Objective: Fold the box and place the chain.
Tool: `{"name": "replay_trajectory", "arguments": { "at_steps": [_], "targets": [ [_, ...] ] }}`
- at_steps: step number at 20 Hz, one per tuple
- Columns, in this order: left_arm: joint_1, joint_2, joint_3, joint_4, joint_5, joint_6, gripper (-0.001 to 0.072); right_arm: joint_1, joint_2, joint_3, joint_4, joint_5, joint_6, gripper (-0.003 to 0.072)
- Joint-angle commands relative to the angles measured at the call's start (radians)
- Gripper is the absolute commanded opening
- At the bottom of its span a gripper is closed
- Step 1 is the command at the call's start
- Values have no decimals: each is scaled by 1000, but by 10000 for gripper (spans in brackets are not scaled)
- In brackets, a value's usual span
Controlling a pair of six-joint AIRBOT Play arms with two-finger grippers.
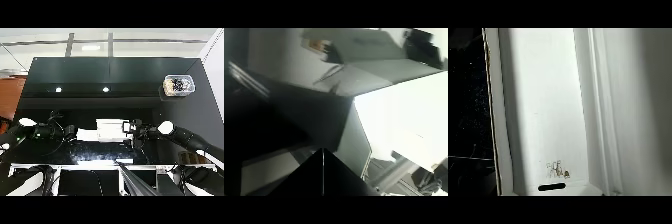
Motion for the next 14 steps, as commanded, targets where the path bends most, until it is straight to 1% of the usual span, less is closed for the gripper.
{"name": "replay_trajectory", "arguments": {
  "at_steps": [1, 3, 5, 7, 8, 9, 11, 14],
  "targets": [
    [-3, -18, -2, -37, -22, 60, 68, 0, -1, 0, 0, 0, 1, 481],
    [-32, -18, -1, -37, -20, 89, 297, 0, -1, 0, 0, 0, 1, 481],
    [-89, -18, 2, -37, -6, 106, 535, 0, -1, 0, 0, 0, 1, 481],
    [-131, -17, 21, -35, -8, 112, 549, 0, -1, 0, 0, 0, 1, 481],
    [-142, -16, 36, -35, -12, 112, 550, 0, -1, 0, 0, 0, 1, 481],
    [-148, -16, 50, -36, -16, 111, 566, 0, -1, 0, 0, 0, 1, 481],
    [-159, -16, 79, -37, -30, 111, 631, 0, -1, 0, 0, 0, 1, 481],
    [-198, -16, 114, -41, -61, 108, 635, 0, -1, 0, 0, 0, 1, 481]
  ]
}}
